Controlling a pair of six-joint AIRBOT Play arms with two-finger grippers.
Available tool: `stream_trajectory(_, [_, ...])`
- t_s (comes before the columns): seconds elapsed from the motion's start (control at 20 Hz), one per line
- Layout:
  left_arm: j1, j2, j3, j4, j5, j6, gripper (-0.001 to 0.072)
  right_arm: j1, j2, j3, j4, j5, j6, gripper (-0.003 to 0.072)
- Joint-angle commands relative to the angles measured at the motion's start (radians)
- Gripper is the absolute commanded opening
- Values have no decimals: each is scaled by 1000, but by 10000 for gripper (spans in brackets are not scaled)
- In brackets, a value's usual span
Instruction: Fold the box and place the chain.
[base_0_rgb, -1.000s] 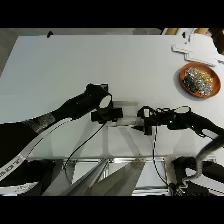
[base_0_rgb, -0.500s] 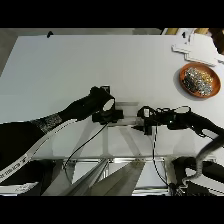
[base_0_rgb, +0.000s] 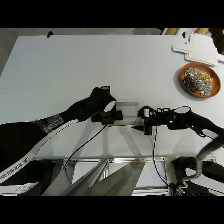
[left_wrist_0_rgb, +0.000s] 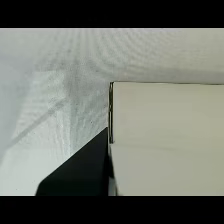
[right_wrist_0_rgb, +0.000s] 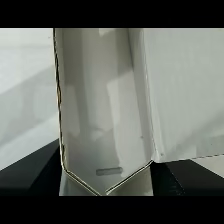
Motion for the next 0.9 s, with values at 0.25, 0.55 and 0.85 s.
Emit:
stream_trajectory(0.25, [1, 4, 7, 10, -48, 18, 267, 1, 0, 0, 0, 0, 0, 418])
stream_trajectory(0.55, [9, -13, 68, 16, -76, 42, 192, 1, 0, 0, 0, 0, 0, 418])
stream_trajectory(0.85, [5, -43, 69, -3, -101, 36, 190, 1, 0, 0, 0, 0, 0, 418])
